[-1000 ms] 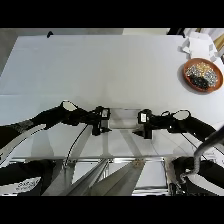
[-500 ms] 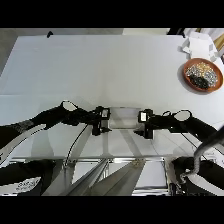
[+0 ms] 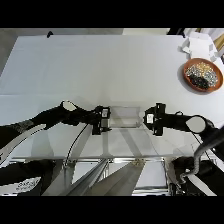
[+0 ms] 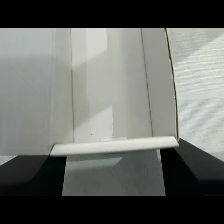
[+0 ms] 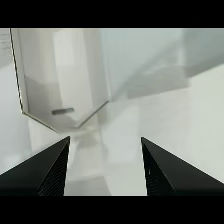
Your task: Fold the box and place the chain.
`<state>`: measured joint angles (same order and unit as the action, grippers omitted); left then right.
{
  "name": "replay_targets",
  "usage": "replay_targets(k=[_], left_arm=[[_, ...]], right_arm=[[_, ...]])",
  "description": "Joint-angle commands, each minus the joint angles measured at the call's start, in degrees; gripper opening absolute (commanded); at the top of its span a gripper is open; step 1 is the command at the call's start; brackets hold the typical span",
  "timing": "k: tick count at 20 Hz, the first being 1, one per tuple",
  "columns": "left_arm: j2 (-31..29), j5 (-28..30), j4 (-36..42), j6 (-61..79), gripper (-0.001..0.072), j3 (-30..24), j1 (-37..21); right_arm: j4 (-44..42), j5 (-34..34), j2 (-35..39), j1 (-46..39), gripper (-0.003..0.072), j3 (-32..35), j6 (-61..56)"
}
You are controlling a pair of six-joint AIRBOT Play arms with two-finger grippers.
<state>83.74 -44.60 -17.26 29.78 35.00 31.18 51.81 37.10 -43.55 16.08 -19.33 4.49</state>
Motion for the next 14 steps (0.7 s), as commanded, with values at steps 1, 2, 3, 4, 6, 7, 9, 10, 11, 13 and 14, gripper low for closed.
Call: replay_targets(k=[1,2,3,4,6,7,9,10,11,13,14], left_arm=[[0.0,-0.2,-0.1,0.0,0.0251,0.0,0.0],[0.0,-0.2,-0.1,0.0,0.0251,0.0,0.0],[0.0,-0.2,-0.1,0.0,0.0251,0.0,0.0],[0.0,-0.2,-0.1,0.0,0.0251,0.0,0.0],[0.0,-0.2,-0.1,0.0,0.0251,0.0,0.0],[0.0,-0.2,-0.1,0.0,0.0251,0.0,0.0],[0.0,-0.2,-0.1,0.0,0.0251,0.0,0.0],[0.0,-0.2,-0.1,0.0,0.0251,0.0,0.0],[0.0,-0.2,-0.1,0.0,0.0251,0.0,0.0],[0.0,-0.2,-0.1,0.0,0.0251,0.0,0.0],[0.0,-0.2,-0.1,0.0,0.0251,0.0,0.0]], right_arm=[[8.0,1.3,11.3,0.0,0.0452,-0.1,-7.6],[6.6,3.2,13.8,0.0,0.0452,-0.1,-7.7],[3.9,5.7,16.0,0.0,0.0424,-0.1,-7.7],[-0.3,8.2,17.3,0.0,0.0280,-0.1,-7.7],[-10.3,12.9,17.4,0.0,0.0020,0.0,-7.5],[-14.4,13.5,16.6,0.0,0.0019,0.0,-7.5],[-20.1,12.4,13.8,0.0,0.0019,0.0,-7.5],[-24.0,11.1,11.3,0.0,0.0019,0.0,-7.5],[-28.0,9.7,8.6,0.1,0.0019,0.0,-7.0],[-36.0,6.5,1.6,0.1,0.0019,0.0,-3.5],[-40.0,4.8,-2.4,0.0,0.0019,0.0,-0.8]])
